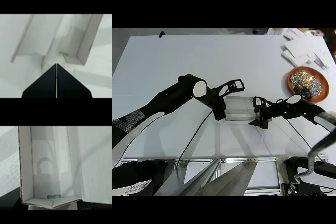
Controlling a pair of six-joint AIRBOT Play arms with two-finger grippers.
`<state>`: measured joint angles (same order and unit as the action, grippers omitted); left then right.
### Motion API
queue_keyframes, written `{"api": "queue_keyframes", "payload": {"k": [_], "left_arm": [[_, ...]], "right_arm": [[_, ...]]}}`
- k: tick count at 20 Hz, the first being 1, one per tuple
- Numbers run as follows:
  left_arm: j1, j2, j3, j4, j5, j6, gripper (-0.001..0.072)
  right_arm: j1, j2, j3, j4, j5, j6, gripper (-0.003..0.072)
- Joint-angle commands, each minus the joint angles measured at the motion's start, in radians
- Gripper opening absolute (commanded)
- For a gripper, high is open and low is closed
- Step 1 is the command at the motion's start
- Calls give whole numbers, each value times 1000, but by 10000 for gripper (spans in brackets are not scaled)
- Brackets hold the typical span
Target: Fold the box and place the chain.
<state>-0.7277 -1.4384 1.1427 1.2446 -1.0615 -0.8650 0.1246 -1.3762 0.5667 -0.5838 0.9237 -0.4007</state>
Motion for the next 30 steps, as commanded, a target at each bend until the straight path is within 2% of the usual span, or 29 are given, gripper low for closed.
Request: {"api": "queue_keyframes", "payload": {"k": [1, 5, 7, 9, 10, 14, 19, 21, 23, 25, 29, 30], "left_arm": [[17, 1, -57, 25, -23, 61, 5], [77, 2, -126, 27, -11, 111, 26], [98, 2, -158, 11, 29, 255, 242], [105, 2, -182, -29, 118, 385, 374], [106, 1, -184, -52, 162, 435, 416], [103, -1, -184, -144, 311, 555, 416], [95, -22, -185, -156, 276, 581, 405], [74, -31, -185, -157, 243, 583, 336], [55, -41, -185, -168, 223, 601, 323], [41, -50, -185, -192, 219, 600, 248], [34, -51, -185, -230, 229, 600, 235], [34, -51, -185, -241, 229, 600, 151]], "right_arm": [[0, 1, 0, 0, 1, 0, 278], [0, 1, 0, 1, 1, 0, 278], [0, 1, 0, 1, 1, 0, 278], [0, 1, 0, 1, 1, 0, 278], [0, 1, 0, 0, 1, 0, 278], [0, 1, 0, 1, 1, 0, 278], [0, 1, 0, 1, 1, 0, 278], [0, 1, 0, 1, 1, 0, 278], [0, 1, 0, 1, 1, 0, 278], [0, 1, 0, 1, 1, 0, 278], [0, 1, 0, 1, 1, 0, 278], [0, 1, 0, 1, 1, 0, 278]]}}
